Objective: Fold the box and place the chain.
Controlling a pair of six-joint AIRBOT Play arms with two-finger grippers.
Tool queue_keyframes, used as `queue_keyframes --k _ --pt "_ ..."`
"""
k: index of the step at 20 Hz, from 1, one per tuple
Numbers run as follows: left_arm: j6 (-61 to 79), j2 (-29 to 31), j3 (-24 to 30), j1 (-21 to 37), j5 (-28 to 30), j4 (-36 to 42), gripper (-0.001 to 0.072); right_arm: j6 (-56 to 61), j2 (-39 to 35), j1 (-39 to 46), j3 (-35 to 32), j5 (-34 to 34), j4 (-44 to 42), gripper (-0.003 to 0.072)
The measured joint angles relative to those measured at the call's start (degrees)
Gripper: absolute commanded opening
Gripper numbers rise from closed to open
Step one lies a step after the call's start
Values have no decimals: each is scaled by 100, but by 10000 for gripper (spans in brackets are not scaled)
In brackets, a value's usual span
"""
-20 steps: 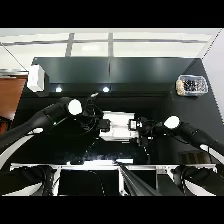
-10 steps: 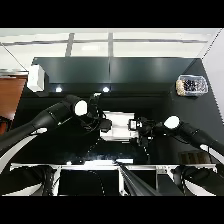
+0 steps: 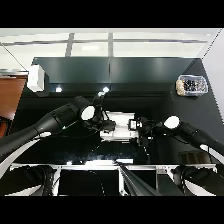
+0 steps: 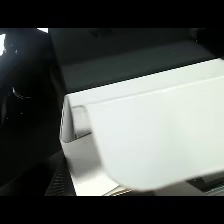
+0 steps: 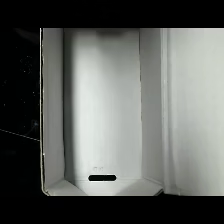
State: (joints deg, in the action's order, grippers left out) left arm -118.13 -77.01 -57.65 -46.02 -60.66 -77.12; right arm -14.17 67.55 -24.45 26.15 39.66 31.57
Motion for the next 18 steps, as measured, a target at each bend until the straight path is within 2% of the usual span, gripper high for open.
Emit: queue_keyframes --k 2,13,14,15,18 --pt "-42 -17 -20 -22 11 17 336 0 0 0 0 0 -2 203" --pt "-81 -199 -52 -142 -2 44 330 0 -2 2 0 9 4 203" --pt "-81 -243 -72 -146 -11 39 311 0 -2 2 0 9 4 203" --pt "-83 -295 -90 -146 -17 22 253 0 -2 2 0 7 2 203" --pt "-195 -417 -151 -149 -33 -122 234 7 -2 2 0 2 -2 203"
